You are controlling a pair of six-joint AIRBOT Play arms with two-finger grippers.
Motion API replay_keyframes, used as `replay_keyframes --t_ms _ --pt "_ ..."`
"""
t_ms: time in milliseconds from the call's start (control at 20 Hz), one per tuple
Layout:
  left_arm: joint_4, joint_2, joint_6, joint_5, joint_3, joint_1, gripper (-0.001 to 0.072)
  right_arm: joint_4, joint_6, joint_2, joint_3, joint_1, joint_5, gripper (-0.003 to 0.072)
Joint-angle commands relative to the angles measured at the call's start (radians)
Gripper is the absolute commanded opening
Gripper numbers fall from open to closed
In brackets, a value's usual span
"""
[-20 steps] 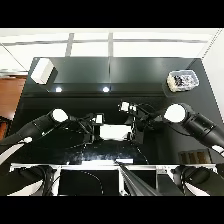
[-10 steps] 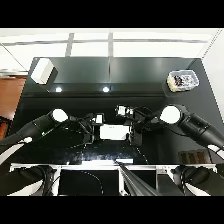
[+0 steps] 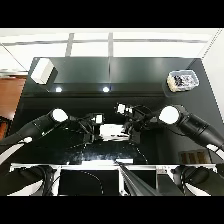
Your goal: Fold the box and place the chain.
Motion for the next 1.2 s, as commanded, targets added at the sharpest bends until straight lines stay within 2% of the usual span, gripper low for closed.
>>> replay_keyframes --t_ms 0,1150 --pt "0.0 0.0 0.002 -0.001 0.0 0.0 0.036 0.0 0.011 0.0 0.0 0.001 0.003 0.0185" --pt "0.0 0.0 0.002 -0.001 0.0 0.0 0.0361 0.003 0.048 -0.042 0.0 0.001 0.035 0.021"
